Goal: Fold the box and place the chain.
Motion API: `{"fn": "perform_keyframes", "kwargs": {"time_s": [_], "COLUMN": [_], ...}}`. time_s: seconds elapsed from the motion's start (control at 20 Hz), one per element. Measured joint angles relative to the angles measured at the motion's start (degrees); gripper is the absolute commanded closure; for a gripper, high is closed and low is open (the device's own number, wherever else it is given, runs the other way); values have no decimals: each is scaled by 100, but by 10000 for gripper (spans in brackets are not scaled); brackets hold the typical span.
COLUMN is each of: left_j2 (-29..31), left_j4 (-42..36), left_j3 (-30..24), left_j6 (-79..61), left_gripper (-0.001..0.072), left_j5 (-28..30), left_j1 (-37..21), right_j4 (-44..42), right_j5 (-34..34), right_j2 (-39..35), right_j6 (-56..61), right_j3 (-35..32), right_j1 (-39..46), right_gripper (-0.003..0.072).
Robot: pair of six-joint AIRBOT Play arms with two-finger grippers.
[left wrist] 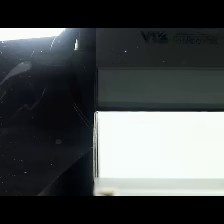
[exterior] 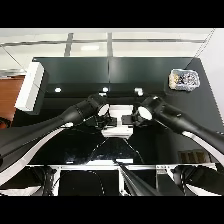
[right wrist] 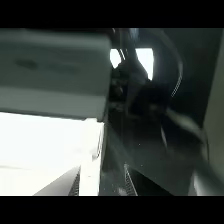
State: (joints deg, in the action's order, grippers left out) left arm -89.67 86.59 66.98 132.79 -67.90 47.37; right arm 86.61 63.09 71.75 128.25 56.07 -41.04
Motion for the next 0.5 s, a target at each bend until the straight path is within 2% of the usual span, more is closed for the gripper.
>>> {"fn": "perform_keyframes", "kwargs": {"time_s": [0.1,0.25,0.3,0.35,0.5], "left_j2": [0,0,0,0,0], "left_j4": [0,-2,-2,-2,-2], "left_j3": [0,0,0,0,0], "left_j6": [-2,-11,-15,-20,-17], "left_gripper": [683,682,682,683,682], "left_j5": [0,-2,-2,-2,-2], "left_j1": [0,0,0,0,0], "right_j4": [505,2103,2726,3213,3923], "right_j5": [15,83,90,59,-505], "right_j2": [-590,-1333,-1469,-1545,-1478], "right_j6": [-133,-236,-251,-267,-116], "right_j3": [50,76,70,42,-133], "right_j1": [-2,35,133,310,1362], "right_gripper": [359,354,108,-34,-34]}}
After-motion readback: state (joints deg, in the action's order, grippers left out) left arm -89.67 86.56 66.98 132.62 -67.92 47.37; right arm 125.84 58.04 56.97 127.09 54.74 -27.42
